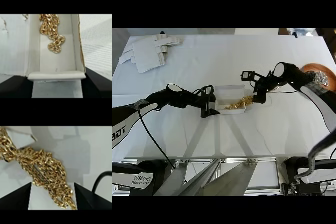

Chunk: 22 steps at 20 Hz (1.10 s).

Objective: Fold the box and place the chain.

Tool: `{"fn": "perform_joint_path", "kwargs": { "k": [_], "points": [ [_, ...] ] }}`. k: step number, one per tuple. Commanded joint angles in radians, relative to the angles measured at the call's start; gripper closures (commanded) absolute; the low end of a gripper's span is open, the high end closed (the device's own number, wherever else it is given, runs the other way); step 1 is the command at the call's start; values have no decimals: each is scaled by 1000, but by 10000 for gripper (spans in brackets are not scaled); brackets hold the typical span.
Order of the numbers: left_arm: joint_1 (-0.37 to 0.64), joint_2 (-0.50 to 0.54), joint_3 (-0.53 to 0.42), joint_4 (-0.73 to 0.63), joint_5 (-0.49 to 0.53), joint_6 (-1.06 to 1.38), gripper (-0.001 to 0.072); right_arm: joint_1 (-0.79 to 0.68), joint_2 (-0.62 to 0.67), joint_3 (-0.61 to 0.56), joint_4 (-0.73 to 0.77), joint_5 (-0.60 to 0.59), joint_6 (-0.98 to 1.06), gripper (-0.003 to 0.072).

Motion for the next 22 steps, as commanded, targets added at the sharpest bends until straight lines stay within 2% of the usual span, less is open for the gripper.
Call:
{"fn": "perform_joint_path", "kwargs": {
  "k": [1, 3, 5, 7, 9, 11, 16, 22],
  "points": [
    [0, 0, 0, 0, 0, 0, 618, 13, -31, 0, 2, -6, -23, 107],
    [0, 0, 0, 0, 0, 0, 618, 14, -40, -1, 2, -6, -19, 171],
    [0, 0, 0, 0, 0, 0, 618, 16, -44, -1, 2, -13, -17, 182],
    [0, 0, 0, 0, 0, 0, 618, 16, -45, -1, -3, -32, 8, 392],
    [0, 0, 0, 0, 0, 0, 618, 16, -45, -1, -4, -31, 12, 509],
    [0, 0, 0, 0, 0, 0, 618, 16, -45, -1, -9, -31, 33, 662],
    [0, 0, 0, 0, 0, 0, 618, 15, 0, 0, -56, -27, 140, 673],
    [0, 0, 0, 0, 0, 0, 618, 15, 198, 0, -43, 14, 146, 673]
  ]
}}
